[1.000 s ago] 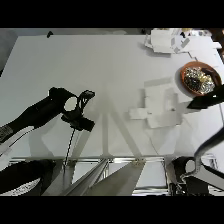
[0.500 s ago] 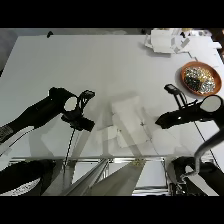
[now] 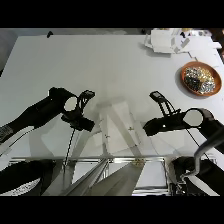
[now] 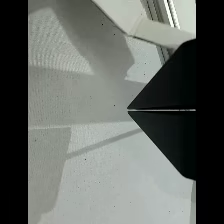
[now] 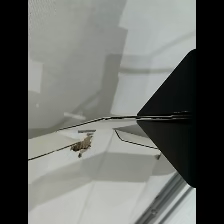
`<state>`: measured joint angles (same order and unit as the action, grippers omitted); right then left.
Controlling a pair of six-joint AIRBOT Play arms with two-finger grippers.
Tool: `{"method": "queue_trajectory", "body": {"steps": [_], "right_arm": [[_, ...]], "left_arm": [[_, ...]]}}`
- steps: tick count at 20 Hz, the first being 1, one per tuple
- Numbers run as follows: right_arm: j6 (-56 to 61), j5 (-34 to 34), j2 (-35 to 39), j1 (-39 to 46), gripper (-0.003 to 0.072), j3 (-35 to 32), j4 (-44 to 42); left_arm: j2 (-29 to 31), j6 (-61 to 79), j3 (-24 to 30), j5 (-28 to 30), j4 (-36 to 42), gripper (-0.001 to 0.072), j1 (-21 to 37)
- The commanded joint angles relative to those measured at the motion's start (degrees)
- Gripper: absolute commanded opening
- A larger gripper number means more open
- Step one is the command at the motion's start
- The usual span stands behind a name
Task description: Fold the box and place the chain.
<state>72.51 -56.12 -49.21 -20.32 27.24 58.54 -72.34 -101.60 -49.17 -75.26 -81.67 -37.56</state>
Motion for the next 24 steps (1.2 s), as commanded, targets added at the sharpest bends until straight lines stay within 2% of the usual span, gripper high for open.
{"method": "queue_trajectory", "body": {"steps": [1, 4, 6, 7, 8, 9, 10, 12, 14, 15, 16, 17, 19, 20, 24], "right_arm": [[4.0, 2.5, 0.1, -1.0, 0.0018, -0.1, 0.1], [4.0, 2.4, 0.1, -1.0, 0.0018, -0.1, 0.1], [4.0, 2.2, 0.1, -1.0, 0.0018, -0.1, 0.1], [4.0, 1.7, 0.1, -1.0, 0.0018, -0.1, 0.1], [4.0, 1.3, 0.1, -1.0, 0.0018, -0.1, 0.1], [4.0, 1.0, 0.1, -1.0, 0.0018, -0.1, 0.1], [4.0, 0.9, 0.1, -1.0, 0.0018, -0.1, 0.1], [4.0, 0.9, 0.1, -1.0, 0.0018, -0.1, 0.1], [4.0, 0.9, 0.1, -1.0, 0.0018, -0.1, 0.1], [4.0, 0.9, 0.1, -1.0, 0.0018, -0.1, 0.1], [4.0, 0.9, 0.1, -1.0, 0.0018, -0.1, 0.0], [4.0, 0.9, 0.0, -1.0, 0.0018, -0.1, 0.0], [4.0, 0.9, 0.0, -1.0, 0.0018, -0.1, 0.0], [4.0, 0.9, 0.0, -1.0, 0.0018, -0.1, 0.0], [4.0, 0.9, 0.0, -1.0, 0.0018, -0.1, -0.1]], "left_arm": [[0.0, 0.0, 0.0, 0.1, 0.0, 0.0010, 0.0], [0.0, 3.4, 0.0, 9.1, -0.3, 0.0010, 0.0], [0.0, 12.0, 0.0, 14.4, 0.0, 0.0019, 0.0], [0.1, 15.0, 0.0, 16.7, 0.3, 0.0163, 0.6], [0.4, 17.3, 0.0, 18.6, 2.3, 0.0358, 2.0], [1.2, 22.0, 0.0, 19.5, 7.4, 0.0470, 4.4], [2.2, 27.9, 0.0, 19.6, 13.8, 0.0494, 7.4], [3.9, 42.9, 0.0, 17.2, 30.2, 0.0511, 15.2], [2.9, 57.2, 0.0, 9.1, 47.6, 0.0511, 23.5], [1.6, 61.4, 0.0, 5.0, 52.4, 0.0512, 26.2], [-0.3, 64.0, 0.0, 1.8, 54.6, 0.0538, 28.1], [-2.4, 65.2, 0.0, -0.3, 55.0, 0.0602, 28.9], [-7.3, 66.6, 0.0, -2.4, 54.4, 0.0647, 28.5], [-9.9, 67.9, 0.0, -2.7, 54.4, 0.0696, 27.7], [-18.2, 69.6, 0.0, -2.0, 54.8, 0.0694, 23.8]]}}
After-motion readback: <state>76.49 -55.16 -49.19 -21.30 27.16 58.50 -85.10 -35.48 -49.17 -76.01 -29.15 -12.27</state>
